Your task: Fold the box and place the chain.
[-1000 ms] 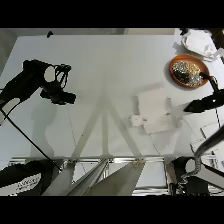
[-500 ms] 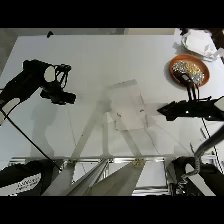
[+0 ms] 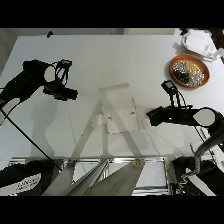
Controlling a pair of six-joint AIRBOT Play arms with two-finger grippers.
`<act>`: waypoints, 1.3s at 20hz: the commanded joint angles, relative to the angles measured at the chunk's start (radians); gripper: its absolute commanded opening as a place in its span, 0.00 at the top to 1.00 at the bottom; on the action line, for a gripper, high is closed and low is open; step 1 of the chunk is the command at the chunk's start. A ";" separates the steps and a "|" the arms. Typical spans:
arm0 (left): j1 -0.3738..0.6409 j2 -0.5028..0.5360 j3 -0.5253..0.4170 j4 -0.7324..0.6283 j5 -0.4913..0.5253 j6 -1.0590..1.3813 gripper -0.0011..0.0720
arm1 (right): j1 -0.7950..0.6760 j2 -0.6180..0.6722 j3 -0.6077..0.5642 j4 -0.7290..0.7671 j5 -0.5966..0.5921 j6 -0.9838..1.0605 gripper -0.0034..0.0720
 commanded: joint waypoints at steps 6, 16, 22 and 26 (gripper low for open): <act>0.004 -0.008 -0.002 -0.004 0.242 0.010 0.97 | 0.026 0.001 -0.003 -0.016 -0.028 0.032 0.94; 0.005 -0.102 -0.003 -0.826 -0.021 1.160 0.30 | 0.026 0.001 -0.003 -0.015 -0.010 0.031 0.94; 0.005 -0.172 -0.003 -0.922 0.000 1.229 0.12 | 0.026 0.001 -0.002 -0.015 -0.001 0.031 0.94; 0.005 -0.228 -0.003 -1.014 0.029 1.272 0.12 | 0.026 0.001 -0.003 -0.015 0.000 0.031 0.94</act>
